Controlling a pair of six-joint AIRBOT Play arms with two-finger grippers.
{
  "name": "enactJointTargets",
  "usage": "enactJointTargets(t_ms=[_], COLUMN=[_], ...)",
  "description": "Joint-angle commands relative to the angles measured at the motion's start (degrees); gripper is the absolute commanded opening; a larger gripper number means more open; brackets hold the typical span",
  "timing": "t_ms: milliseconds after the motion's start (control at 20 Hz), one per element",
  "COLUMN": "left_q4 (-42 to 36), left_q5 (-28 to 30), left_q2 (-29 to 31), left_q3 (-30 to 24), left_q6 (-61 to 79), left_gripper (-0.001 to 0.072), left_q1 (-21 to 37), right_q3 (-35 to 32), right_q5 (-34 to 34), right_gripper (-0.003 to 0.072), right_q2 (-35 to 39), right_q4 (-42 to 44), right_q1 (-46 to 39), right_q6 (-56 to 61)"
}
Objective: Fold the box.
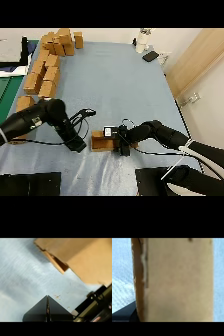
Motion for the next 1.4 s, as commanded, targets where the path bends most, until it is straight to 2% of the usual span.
enactJointTargets(t_ms=[0, 50, 100, 150, 200, 400, 550, 800, 1350], left_q4=[-8.44, -8.63, -9.09, -10.93, -13.27, -27.50, -28.13, -29.46, -32.59], left_q5=[6.54, 9.22, 12.39, 15.91, 18.53, 23.37, 26.97, 33.40, 35.98], left_q2=[2.10, 2.08, 2.05, 1.97, 1.55, -0.81, -0.81, -0.85, -3.67], left_q3=[-5.05, -5.68, -6.43, -7.50, -8.52, -14.53, -17.59, -17.88, -18.12], left_q6=[35.47, 42.53, 47.91, 53.05, 57.92, 77.90, 83.43, 84.46, 84.26], left_gripper=[0.0014, 0.0015, 0.0110, 0.0521, 0.0691, 0.0691, 0.0691, 0.0692, 0.0699], left_q1=[10.49, 11.93, 12.17, 12.09, 12.11, 11.78, 10.54, 5.05, 0.15], right_q3=[-0.02, -0.02, -0.02, -0.02, -0.02, -0.02, -0.02, -0.02, -0.02], right_q5=[0.00, 0.00, -0.02, 0.00, 0.00, 0.00, 0.00, 0.00, 0.00], right_gripper=[0.0522, 0.0522, 0.0522, 0.0522, 0.0522, 0.0522, 0.0522, 0.0522, 0.0521], right_q2=[0.00, 0.00, 0.00, 0.00, 0.00, 0.00, 0.00, 0.00, 0.00], right_q4=[0.02, 0.02, 0.00, 0.00, 0.00, 0.02, 0.00, 0.00, 0.00], right_q1=[0.00, 0.00, 0.00, 0.00, 0.00, 0.00, 0.00, 0.00, 0.00], right_q6=[0.00, 0.02, 0.02, 0.02, 0.00, 0.00, 0.02, 0.00, 0.02])
